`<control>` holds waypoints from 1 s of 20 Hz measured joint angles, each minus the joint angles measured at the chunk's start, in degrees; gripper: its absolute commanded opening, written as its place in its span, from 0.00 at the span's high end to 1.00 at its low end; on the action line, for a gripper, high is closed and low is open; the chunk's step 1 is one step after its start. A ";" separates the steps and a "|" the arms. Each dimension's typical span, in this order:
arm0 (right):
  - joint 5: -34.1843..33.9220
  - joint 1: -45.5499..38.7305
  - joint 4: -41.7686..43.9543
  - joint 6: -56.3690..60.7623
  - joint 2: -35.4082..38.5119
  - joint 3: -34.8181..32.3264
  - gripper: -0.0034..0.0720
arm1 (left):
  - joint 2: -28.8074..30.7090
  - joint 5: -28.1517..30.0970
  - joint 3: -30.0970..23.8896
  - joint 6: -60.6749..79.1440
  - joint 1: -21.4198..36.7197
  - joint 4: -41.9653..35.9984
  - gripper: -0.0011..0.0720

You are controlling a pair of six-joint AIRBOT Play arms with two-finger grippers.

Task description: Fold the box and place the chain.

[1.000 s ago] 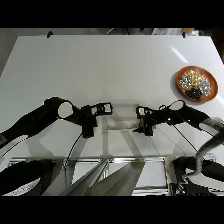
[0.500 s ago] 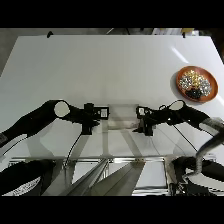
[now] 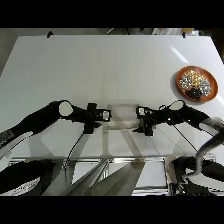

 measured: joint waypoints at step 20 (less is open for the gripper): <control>0.02 0.00 0.00 0.00 0.00 0.00 0.43 | -1.44 0.81 0.00 1.40 -3.56 -10.08 0.78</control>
